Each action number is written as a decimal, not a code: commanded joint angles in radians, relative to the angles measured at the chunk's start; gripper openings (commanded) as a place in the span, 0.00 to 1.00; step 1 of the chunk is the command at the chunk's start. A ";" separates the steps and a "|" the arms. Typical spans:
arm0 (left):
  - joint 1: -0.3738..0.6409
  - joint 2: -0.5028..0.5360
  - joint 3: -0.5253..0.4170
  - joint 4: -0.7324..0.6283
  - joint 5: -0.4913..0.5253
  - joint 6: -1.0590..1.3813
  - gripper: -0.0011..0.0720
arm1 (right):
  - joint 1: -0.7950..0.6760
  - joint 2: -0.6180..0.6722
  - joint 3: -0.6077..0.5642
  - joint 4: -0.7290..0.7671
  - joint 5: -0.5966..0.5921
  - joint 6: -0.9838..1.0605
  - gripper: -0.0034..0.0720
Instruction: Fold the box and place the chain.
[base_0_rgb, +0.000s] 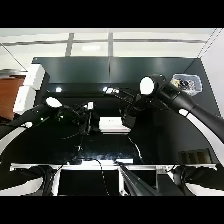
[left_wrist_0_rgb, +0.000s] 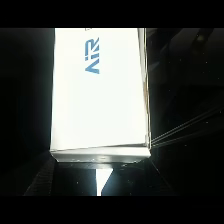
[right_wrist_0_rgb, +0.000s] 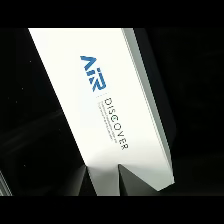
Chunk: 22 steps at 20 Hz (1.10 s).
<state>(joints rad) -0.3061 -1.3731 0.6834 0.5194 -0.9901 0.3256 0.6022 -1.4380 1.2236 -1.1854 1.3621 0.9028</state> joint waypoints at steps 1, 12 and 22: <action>0.000 -0.001 0.000 0.000 0.000 -0.001 0.65 | 0.001 -0.001 -0.009 0.002 0.006 0.000 0.35; 0.000 -0.001 0.000 0.000 0.000 -0.001 0.65 | 0.000 -0.001 -0.009 0.002 0.003 0.010 0.43; 0.000 -0.001 0.000 0.000 0.000 -0.001 0.65 | 0.000 0.009 -0.008 -0.002 0.021 0.025 0.43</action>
<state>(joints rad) -0.3061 -1.3731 0.6834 0.5194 -0.9901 0.3248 0.6022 -1.4326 1.2148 -1.1892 1.3769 0.9245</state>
